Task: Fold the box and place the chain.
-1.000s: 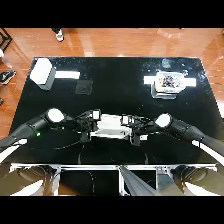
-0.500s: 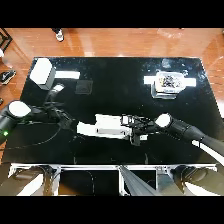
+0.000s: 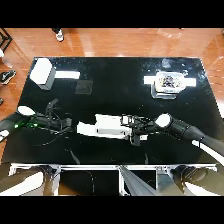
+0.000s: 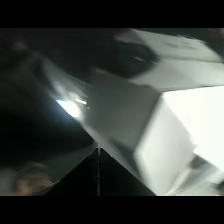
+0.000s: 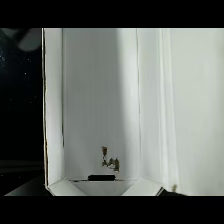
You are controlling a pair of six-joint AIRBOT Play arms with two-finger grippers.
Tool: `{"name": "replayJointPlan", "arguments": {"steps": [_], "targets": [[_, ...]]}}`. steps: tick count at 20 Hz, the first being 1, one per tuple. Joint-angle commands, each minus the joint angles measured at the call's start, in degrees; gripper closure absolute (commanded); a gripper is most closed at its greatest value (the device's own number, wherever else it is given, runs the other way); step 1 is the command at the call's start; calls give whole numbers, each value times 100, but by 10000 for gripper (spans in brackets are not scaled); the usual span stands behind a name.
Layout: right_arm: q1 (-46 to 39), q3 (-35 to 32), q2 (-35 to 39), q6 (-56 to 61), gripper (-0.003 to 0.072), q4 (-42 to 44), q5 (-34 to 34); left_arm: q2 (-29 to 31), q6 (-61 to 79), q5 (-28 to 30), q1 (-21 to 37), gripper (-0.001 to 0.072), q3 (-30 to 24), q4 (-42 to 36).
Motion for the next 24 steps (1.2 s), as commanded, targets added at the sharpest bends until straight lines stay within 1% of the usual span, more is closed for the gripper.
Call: {"name": "replayJointPlan", "arguments": {"steps": [1,3,5,6,7,8,10,12,14,16,20,21,24], "targets": [[2,-4,-4,2,349,0,2,-446,315,103,-352,686,-33,-632],[2,-4,-4,2,349,2,2,-448,315,125,-573,685,-28,-651],[0,-4,-4,2,348,7,2,-448,540,-162,-647,679,63,-656],[2,-4,-4,2,348,0,2,-448,603,-334,-640,648,155,-656],[2,-4,-4,2,348,4,2,-448,629,-511,-640,492,269,-649],[2,-4,-4,2,348,2,2,-448,671,-671,-643,380,382,-651],[2,-4,-4,2,348,2,2,-446,772,-1062,-643,206,651,-649],[2,-4,-4,2,349,2,2,-422,763,-1318,-647,77,903,-660],[2,-4,-4,2,348,2,2,-358,761,-1379,-688,77,1051,-774],[2,-4,-4,2,348,2,2,-299,756,-1375,-809,77,1073,-1036],[2,-4,-4,2,348,2,2,-291,542,-1309,-1366,84,1073,-1080],[0,-4,-4,2,348,2,2,-278,511,-1283,-1464,98,1073,-1075],[2,-4,-4,2,349,2,2,-221,155,-1147,-1495,99,1073,-1075]]}}
